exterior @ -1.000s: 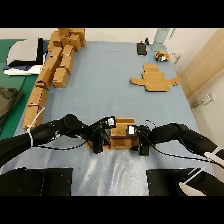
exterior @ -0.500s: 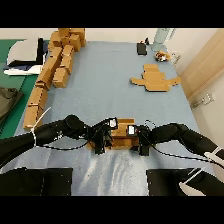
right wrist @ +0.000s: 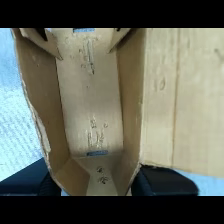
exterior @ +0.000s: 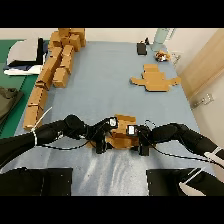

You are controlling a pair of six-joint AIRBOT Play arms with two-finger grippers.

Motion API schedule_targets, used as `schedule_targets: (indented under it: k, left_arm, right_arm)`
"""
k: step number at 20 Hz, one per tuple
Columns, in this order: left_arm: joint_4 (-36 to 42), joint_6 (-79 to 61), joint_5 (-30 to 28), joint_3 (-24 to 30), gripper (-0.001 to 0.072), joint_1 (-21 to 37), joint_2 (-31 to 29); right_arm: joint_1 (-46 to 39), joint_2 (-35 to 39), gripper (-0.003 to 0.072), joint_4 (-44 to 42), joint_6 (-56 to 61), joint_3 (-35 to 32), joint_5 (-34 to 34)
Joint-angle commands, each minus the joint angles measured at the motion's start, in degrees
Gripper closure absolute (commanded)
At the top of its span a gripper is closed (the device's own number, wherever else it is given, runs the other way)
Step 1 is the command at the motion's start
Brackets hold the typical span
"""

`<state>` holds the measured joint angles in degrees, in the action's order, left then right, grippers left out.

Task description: Fold the box.

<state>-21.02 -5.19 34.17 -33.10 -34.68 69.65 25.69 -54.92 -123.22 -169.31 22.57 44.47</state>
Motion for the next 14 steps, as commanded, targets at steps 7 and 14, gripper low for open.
schedule_targets:
  k: [7,14]
  left_arm:
    - [-4.2,5.7,0.4,0.0,0.0694,0.2,-1.9]
    - [-37.7,57.9,7.1,0.0,0.0695,9.6,-16.3]
  right_arm:
    - [0.0,0.0,0.0208,0.0,0.0,0.0,0.0]
    - [0.0,0.0,0.0208,0.0,0.0,0.0,0.0]
